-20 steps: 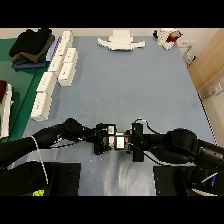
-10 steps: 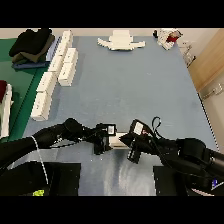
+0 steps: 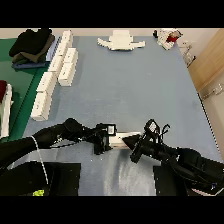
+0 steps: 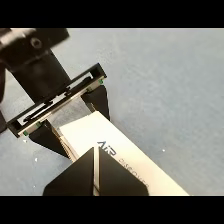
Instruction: Fold the box.
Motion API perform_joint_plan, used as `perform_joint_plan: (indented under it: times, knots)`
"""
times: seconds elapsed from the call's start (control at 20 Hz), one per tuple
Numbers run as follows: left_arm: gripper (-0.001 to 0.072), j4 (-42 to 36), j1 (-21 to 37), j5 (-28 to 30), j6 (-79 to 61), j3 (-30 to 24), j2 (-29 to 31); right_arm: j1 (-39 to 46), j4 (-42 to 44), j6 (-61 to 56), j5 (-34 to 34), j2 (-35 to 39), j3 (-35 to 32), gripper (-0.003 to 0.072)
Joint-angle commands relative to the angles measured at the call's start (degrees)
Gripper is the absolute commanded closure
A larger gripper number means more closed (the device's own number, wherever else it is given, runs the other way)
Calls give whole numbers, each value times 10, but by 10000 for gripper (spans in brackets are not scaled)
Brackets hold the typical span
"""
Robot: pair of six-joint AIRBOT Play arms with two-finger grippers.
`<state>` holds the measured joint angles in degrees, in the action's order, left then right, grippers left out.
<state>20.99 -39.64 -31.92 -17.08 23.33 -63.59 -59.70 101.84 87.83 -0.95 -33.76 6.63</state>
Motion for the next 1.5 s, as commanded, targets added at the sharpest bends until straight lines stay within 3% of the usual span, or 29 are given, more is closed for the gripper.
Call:
perform_joint_plan:
  times: [0.0,0.35,1.45]
  knots:
    - [183,0,0,0,0,0,0,-1,0,-14,-11,-23,-14,643]
    - [184,0,0,0,0,0,0,-1,0,-14,6,-66,-14,644]
    - [184,0,0,0,0,0,0,-1,-8,-14,-8,-64,-9,643]
